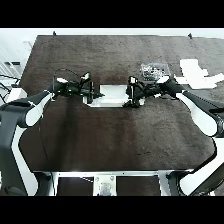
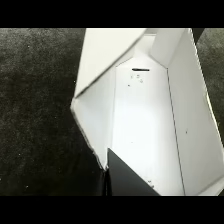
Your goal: Fold the box and place the chain.
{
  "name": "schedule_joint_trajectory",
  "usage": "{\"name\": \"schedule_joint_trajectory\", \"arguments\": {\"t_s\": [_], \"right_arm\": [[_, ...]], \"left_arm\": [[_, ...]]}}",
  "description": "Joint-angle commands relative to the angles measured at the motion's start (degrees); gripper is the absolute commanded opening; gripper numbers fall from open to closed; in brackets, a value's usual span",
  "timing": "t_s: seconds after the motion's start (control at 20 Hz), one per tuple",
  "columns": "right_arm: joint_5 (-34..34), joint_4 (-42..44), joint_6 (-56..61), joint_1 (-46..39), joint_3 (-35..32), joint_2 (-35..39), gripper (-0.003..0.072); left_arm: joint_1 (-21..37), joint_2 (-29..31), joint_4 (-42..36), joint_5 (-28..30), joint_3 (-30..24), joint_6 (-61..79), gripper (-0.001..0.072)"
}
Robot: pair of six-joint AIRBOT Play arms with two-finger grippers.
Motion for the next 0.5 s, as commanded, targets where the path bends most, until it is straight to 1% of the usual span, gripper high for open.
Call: {"name": "schedule_joint_trajectory", "arguments": {"t_s": [0.0, 0.35, 0.45], "right_arm": [[0.4, -0.2, -0.9, 0.7, 2.1, -1.9, 0.072], [0.5, 0.1, -3.1, 0.8, 3.0, -3.3, 0.072], [0.7, 1.6, -3.8, 0.9, 3.2, -3.7, 0.072]], "left_arm": [[0.0, 0.0, 0.0, 0.0, 0.0, 0.0, 0.002], [0.0, 0.0, 0.0, 0.0, 0.0, 0.0, 0.002], [0.0, 0.0, 0.0, 0.0, 0.0, 0.0, 0.0019]]}}
